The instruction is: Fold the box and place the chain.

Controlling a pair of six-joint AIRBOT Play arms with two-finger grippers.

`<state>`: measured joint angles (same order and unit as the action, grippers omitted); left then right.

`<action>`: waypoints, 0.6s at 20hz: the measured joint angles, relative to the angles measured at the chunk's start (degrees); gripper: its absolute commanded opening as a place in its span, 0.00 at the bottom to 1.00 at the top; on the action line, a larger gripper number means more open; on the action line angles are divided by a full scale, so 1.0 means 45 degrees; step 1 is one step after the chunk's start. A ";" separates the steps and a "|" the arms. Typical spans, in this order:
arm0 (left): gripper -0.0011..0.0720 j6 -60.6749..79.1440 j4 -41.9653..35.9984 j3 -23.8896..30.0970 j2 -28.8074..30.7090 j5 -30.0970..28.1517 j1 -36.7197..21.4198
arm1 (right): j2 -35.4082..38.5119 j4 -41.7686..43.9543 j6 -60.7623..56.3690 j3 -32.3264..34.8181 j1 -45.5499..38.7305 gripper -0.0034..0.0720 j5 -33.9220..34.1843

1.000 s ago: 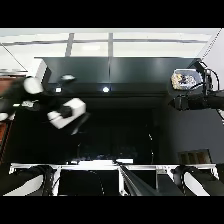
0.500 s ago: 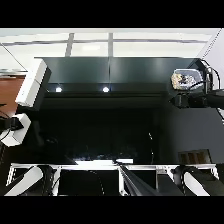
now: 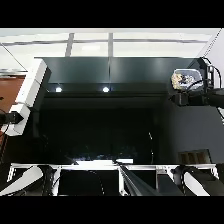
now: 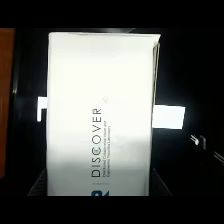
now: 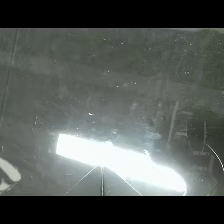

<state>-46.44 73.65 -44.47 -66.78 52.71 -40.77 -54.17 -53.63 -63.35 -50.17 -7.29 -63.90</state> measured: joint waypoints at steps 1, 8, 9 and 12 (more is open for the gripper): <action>0.27 0.0219 -0.0092 -0.0029 -0.0175 -0.0291 0.0112 | 0.0000 0.0005 0.0005 0.0000 0.0097 0.07 -0.0005; 1.00 0.0267 -0.0427 -0.0865 -0.0539 -0.2059 0.1209 | 0.0000 -0.0126 0.0000 -0.0029 0.0549 0.07 -0.0005; 1.00 -0.0102 -0.0486 -0.1219 -0.0413 -0.1953 0.1457 | 0.0000 -0.0185 0.0000 -0.0053 0.0515 0.07 -0.0010; 0.49 -0.1545 -0.0709 -0.2336 0.0214 -0.1311 0.2331 | 0.0000 -0.0525 -0.0010 -0.0092 0.0413 0.07 0.0155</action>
<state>-53.39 70.46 -54.98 -65.82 46.81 -30.28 -54.17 -55.99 -63.40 -50.59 -5.43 -63.20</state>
